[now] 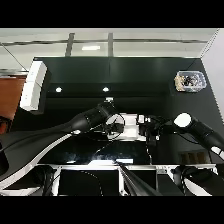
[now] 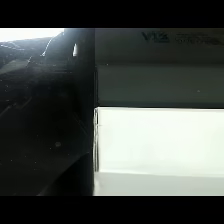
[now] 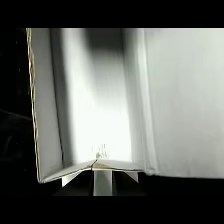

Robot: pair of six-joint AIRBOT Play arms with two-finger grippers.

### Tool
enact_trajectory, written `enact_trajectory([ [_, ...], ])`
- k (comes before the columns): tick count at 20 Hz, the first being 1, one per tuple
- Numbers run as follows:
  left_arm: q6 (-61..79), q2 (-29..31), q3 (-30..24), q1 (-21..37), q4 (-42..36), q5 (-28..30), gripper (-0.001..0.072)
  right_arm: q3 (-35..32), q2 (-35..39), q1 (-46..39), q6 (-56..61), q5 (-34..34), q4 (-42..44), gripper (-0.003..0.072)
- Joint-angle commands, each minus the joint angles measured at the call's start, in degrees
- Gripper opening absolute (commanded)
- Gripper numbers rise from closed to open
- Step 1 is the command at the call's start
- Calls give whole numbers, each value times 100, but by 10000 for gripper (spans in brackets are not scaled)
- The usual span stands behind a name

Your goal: Fold the box and place the chain.

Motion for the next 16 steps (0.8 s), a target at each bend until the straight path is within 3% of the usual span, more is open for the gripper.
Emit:
enact_trajectory([
  [1, 7, 0, 2, 4, -15, -2, 24, -2, -144, 2, 13, -20, 555, 126],
  [5, 7, 0, 2, 4, -15, 0, 24, -15, -227, 2, 13, -17, 1025, 126],
  [11, 7, 0, 2, 7, -15, -2, 24, -15, -354, 2, 13, -61, 1029, 126],
  [12, 7, 0, 2, 7, -15, -2, 25, -15, -354, 2, 15, -59, 1034, 149],
  [13, 7, 0, 2, 7, -15, -2, 24, -15, -354, 2, 22, -83, 1038, 365],
  [14, 7, 0, 2, 7, -15, -2, 24, -15, -354, 2, 42, -79, 1038, 411],
  [15, 7, 0, 2, 7, -15, -2, 24, -15, -354, 2, 87, -52, 1010, 299],
  [16, 7, 0, 2, 4, -15, -2, 24, -15, -354, 2, 87, -33, 960, 47],
])
